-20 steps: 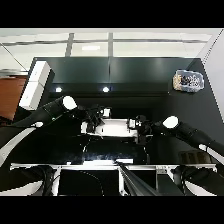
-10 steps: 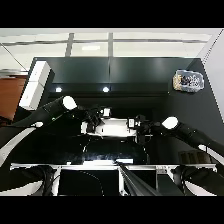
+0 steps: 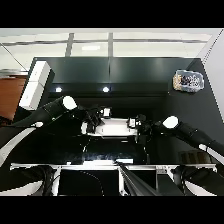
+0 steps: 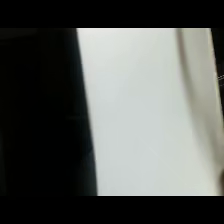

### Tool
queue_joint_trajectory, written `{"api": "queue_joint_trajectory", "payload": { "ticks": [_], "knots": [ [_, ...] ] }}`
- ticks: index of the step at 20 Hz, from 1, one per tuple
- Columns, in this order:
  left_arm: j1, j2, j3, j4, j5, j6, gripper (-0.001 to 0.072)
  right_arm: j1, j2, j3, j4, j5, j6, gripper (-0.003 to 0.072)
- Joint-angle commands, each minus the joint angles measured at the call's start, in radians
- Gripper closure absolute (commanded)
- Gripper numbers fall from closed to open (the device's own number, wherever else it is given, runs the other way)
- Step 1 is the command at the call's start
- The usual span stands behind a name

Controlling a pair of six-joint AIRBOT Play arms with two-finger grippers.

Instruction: Fold the box and place the chain.

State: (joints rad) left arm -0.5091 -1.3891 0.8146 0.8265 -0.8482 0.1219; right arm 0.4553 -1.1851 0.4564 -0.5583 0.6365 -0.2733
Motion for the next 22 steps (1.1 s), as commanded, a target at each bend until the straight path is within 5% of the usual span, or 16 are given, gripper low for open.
{"api": "queue_joint_trajectory", "payload": {
  "ticks": [1,7,12,15,16,17,18,20,22],
  "knots": [
    [0.001,0.0,0.0,0.0,0.0,0.001,0.0673,0.0,-0.001,0.0,-0.001,0.003,0.001,0.0255],
    [0.01,0.056,0.001,0.032,-0.035,-0.076,0.0062,0.0,-0.001,0.0,-0.001,0.003,0.001,0.0255],
    [0.104,0.193,0.001,0.158,-0.113,-0.358,0.0016,0.0,-0.001,0.0,-0.001,0.003,0.001,0.0255],
    [0.168,0.275,0.001,0.156,-0.237,-0.593,0.0073,0.0,-0.001,0.0,-0.001,0.003,0.001,0.0255],
    [0.178,0.285,0.001,0.154,-0.29,-0.678,0.0274,0.0,-0.001,0.0,-0.001,0.003,0.001,0.0255],
    [0.18,0.284,0.0,0.138,-0.36,-0.743,0.0573,0.0,-0.001,0.0,0.0,0.003,0.001,0.0255],
    [0.175,0.281,-0.003,0.105,-0.416,-0.747,0.068,0.0,-0.001,0.0,-0.001,0.003,0.001,0.0255],
    [0.153,0.28,-0.031,-0.008,-0.417,-0.747,0.0681,0.0,-0.001,0.0,0.0,0.003,0.001,0.0255],
    [0.124,0.275,-0.081,-0.198,-0.317,-0.731,0.068,0.0,-0.001,0.0,0.0,0.003,0.001,0.0255]
  ]
}}
